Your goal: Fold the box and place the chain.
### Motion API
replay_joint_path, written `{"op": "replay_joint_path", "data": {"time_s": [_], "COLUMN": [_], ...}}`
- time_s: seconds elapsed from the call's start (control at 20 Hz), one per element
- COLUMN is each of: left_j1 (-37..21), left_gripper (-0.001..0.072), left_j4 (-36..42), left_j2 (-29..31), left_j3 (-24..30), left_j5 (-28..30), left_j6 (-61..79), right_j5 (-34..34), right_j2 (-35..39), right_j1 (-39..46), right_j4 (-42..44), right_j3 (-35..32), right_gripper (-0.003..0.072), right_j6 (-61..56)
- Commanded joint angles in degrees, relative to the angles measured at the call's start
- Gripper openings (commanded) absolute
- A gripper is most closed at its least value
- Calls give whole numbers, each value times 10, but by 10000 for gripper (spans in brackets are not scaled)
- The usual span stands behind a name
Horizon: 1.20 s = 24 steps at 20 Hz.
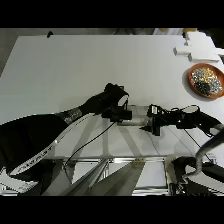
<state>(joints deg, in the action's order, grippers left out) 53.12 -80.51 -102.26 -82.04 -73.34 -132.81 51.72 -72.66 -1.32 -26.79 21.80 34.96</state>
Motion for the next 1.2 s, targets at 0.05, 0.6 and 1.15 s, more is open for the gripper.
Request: {"op": "replay_joint_path", "data": {"time_s": [0.05, 0.6, 1.15], "left_j1": [2, 2, 0], "left_gripper": [16, 177, 72], "left_j4": [3, 1, 8], "left_j2": [0, 3, 6], "left_j3": [0, 0, 0], "left_j5": [2, 1, -2], "left_j6": [-12, -11, -5], "right_j5": [-1, -1, -1], "right_j2": [0, 0, 0], "right_j1": [0, 0, 0], "right_j4": [0, 0, 0], "right_j3": [1, 1, 1], "right_gripper": [462, 462, 462], "right_j6": [0, 0, 0]}}
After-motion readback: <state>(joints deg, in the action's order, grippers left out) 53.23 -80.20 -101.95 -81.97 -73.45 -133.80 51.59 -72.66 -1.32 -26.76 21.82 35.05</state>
